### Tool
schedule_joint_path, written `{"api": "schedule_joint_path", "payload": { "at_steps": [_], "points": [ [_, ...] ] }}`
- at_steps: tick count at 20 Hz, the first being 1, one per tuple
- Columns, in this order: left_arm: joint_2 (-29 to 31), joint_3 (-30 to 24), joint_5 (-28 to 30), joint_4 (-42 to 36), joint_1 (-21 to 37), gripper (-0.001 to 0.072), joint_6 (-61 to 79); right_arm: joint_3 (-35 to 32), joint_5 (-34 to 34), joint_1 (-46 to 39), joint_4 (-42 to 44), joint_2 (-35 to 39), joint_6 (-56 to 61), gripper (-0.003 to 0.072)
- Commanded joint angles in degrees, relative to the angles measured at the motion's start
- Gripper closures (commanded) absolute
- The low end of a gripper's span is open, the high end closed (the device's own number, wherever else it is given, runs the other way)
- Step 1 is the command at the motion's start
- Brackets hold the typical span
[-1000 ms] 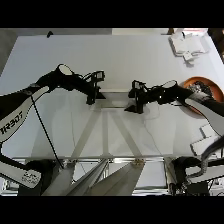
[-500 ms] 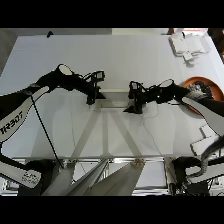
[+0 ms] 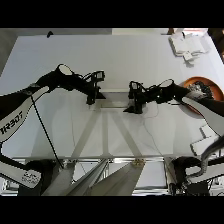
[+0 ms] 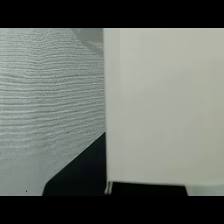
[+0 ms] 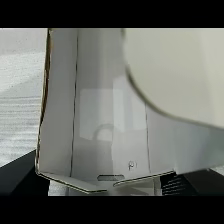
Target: Fold the box and place the chain.
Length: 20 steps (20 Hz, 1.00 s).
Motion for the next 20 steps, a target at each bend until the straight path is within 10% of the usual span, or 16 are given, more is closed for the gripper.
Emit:
{"api": "schedule_joint_path", "payload": {
  "at_steps": [1,20],
  "points": [
    [0.0,0.0,0.0,0.0,0.0,0.0700,0.0,0.0,0.1,0.1,0.0,0.0,0.0,-0.0004],
    [0.0,0.0,0.0,0.0,0.0,0.0700,0.0,0.0,0.1,0.1,0.0,0.0,0.0,0.0166]
  ]
}}
